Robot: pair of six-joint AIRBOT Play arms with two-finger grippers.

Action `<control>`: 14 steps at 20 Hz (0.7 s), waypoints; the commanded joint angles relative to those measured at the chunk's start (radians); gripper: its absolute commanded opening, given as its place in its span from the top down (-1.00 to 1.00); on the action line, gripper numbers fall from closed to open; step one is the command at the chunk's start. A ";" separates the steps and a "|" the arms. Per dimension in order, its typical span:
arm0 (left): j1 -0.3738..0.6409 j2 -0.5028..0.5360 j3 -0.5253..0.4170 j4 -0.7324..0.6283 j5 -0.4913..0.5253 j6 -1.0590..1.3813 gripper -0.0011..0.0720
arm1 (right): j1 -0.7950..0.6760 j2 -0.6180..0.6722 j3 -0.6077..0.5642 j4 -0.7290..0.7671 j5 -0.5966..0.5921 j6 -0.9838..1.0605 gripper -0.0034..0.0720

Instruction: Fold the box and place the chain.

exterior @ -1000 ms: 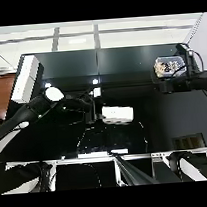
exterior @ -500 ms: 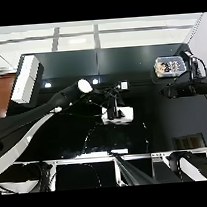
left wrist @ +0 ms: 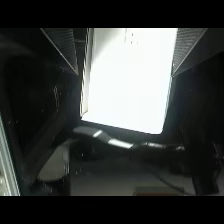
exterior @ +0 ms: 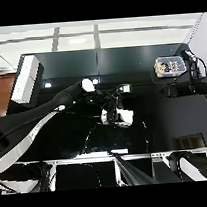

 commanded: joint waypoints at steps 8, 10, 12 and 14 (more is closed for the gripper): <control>-0.001 0.000 0.026 0.146 -0.092 0.056 -0.96 | -0.001 0.000 0.000 0.000 -0.002 0.000 0.87; -0.001 0.000 0.026 0.150 -0.092 0.056 -0.96 | -0.001 0.000 0.000 0.000 -0.002 0.000 0.88; -0.005 0.000 0.026 0.179 -0.092 0.066 -0.96 | -0.001 0.000 0.000 0.000 -0.001 0.000 0.88; -0.017 0.000 0.026 0.211 -0.088 0.082 -0.96 | -0.001 0.000 0.000 0.000 -0.001 0.001 0.87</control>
